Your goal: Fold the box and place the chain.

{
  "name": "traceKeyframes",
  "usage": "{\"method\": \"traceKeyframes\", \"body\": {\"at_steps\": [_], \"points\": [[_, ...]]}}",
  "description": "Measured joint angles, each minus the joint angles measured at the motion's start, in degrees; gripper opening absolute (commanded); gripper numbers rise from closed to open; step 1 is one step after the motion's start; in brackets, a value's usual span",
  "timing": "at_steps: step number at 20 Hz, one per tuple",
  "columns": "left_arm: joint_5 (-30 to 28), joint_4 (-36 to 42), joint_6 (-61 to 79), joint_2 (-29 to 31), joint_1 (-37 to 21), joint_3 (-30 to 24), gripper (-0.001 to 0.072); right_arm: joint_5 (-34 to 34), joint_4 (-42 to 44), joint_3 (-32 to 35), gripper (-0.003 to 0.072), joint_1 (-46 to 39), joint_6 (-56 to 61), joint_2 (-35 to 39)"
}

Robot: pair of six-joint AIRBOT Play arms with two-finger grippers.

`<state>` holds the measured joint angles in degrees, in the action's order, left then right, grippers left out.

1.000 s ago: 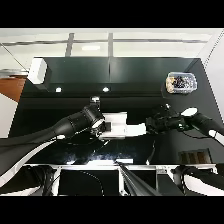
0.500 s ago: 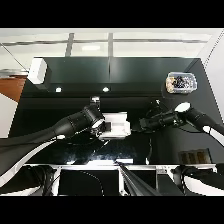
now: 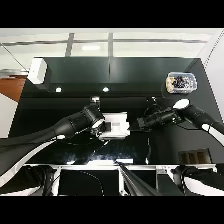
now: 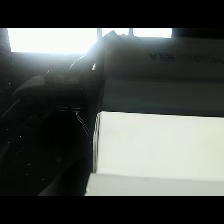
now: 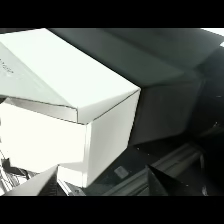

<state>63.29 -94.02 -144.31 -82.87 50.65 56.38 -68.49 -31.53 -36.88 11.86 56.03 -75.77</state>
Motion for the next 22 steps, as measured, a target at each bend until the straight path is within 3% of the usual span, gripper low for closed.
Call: {"method": "traceKeyframes", "body": {"at_steps": [2, 7, 14, 15, 16, 22], "points": [[0.0, 0.0, 0.0, 0.0, 0.0, 0.0, 0.0031, 2.0, 0.0, -0.1, 0.0529, 2.2, 2.8, 0.0], [0.0, 0.0, 0.0, 0.0, 0.0, 0.0, 0.0032, 7.5, -3.3, -2.7, 0.0529, 9.0, 10.8, 0.0], [0.0, 0.0, 0.0, 0.0, 0.0, 0.0, 0.0031, 11.8, -21.1, -9.7, 0.0527, 18.5, 30.7, 0.0], [0.0, 0.0, 0.0, 0.0, 0.0, 0.0, 0.0032, 12.0, -23.1, -10.3, 0.0510, 19.6, 33.0, 0.0], [0.0, 0.0, 0.0, 0.0, 0.0, 0.0, 0.0031, 12.1, -25.0, -10.9, 0.0402, 20.6, 35.2, 0.0], [0.0, 0.0, 0.0, 0.0, 0.0, 0.0, 0.0031, 12.0, -36.3, -13.8, 0.0402, 26.3, 48.1, 0.0]]}}
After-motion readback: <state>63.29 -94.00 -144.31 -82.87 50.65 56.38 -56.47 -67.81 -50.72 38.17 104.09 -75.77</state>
